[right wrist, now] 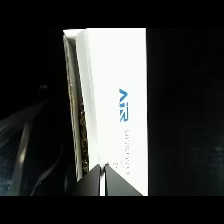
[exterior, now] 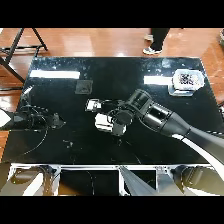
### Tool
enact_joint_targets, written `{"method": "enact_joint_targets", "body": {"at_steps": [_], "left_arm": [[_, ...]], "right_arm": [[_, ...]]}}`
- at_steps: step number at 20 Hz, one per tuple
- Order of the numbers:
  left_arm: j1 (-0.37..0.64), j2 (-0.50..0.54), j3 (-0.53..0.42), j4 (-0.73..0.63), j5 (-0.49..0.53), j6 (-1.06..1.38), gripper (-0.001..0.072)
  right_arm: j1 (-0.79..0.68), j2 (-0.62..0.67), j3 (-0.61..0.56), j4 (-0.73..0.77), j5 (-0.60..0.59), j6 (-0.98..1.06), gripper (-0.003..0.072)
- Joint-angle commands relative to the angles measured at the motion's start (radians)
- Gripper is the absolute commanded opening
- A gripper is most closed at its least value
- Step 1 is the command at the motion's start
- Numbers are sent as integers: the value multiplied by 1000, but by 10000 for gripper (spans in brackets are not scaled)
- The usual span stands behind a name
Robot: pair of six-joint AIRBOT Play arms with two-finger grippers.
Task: Fold the box and place the chain.
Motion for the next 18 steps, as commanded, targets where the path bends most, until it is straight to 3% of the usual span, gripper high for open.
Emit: {"method": "enact_joint_targets", "body": {"at_steps": [1, 10, 11, 12, 18], "left_arm": [[1, 0, 0, 0, -2, 0, 643], [1, 0, 0, 0, -2, 0, 643], [1, 0, 0, 0, -2, 0, 643], [1, 0, 0, 0, -2, 0, 643], [1, 0, 0, 0, -1, 3, 643]], "right_arm": [[0, -5, -13, 24, 2, 0, 15], [0, -24, -15, 31, 6, 1, 17], [0, -27, -15, 30, 10, 4, 82], [0, -28, -15, 26, 24, 29, 242], [0, -11, -14, 23, 57, 74, 245]]}}
